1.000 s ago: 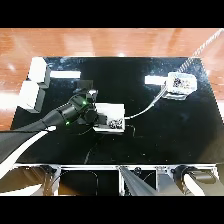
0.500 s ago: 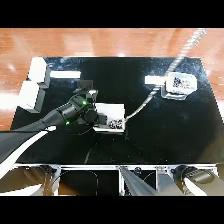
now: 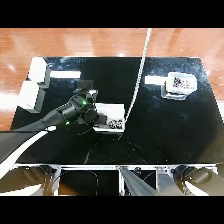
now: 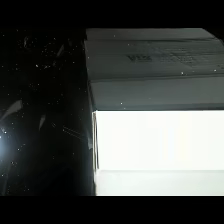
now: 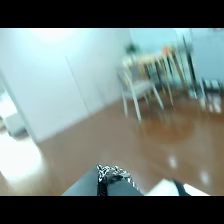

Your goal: Fold the box and place the chain.

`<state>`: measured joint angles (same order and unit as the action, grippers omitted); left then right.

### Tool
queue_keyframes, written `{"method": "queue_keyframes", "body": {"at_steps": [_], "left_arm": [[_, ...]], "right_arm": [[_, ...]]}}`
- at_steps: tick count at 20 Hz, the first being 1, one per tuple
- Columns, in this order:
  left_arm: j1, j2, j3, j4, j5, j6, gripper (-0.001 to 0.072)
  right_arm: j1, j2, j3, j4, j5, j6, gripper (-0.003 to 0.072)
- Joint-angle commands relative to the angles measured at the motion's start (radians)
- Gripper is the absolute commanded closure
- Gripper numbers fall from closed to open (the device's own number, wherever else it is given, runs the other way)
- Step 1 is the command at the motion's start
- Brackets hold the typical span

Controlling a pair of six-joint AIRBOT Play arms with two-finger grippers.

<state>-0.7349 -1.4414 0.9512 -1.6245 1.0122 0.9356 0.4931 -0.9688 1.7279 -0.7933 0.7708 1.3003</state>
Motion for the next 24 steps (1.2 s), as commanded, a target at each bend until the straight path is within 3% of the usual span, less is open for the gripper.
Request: {"method": "queue_keyframes", "body": {"at_steps": [1, 7, 10, 15, 19, 24], "left_arm": [[0.0, 0.0, 0.0, 0.001, -0.003, 0.0, 0.0687], [0.0, -0.001, 0.0, 0.001, -0.005, 0.0, 0.0687], [0.0, -0.001, 0.0, 0.001, -0.004, 0.001, 0.0688], [0.0, -0.001, 0.0, 0.0, -0.002, 0.001, 0.0687], [0.0, -0.001, 0.0, 0.0, 0.001, 0.001, 0.0687], [0.0, -0.001, 0.0, 0.0, 0.0, 0.001, 0.0687]], "right_arm": [[0.039, -0.008, 0.001, 0.043, -0.155, -0.048, 0.0655], [0.045, -0.019, 0.001, 0.122, -0.27, -0.072, 0.0655], [0.082, -0.043, 0.001, 0.137, -0.269, -0.116, 0.0655], [0.104, -0.08, -0.017, 0.018, 0.002, -0.103, 0.0654], [0.145, -0.079, -0.174, -0.194, 0.128, 0.059, 0.0654], [0.145, -0.078, -0.264, -0.29, 0.29, 0.102, 0.0655]]}}
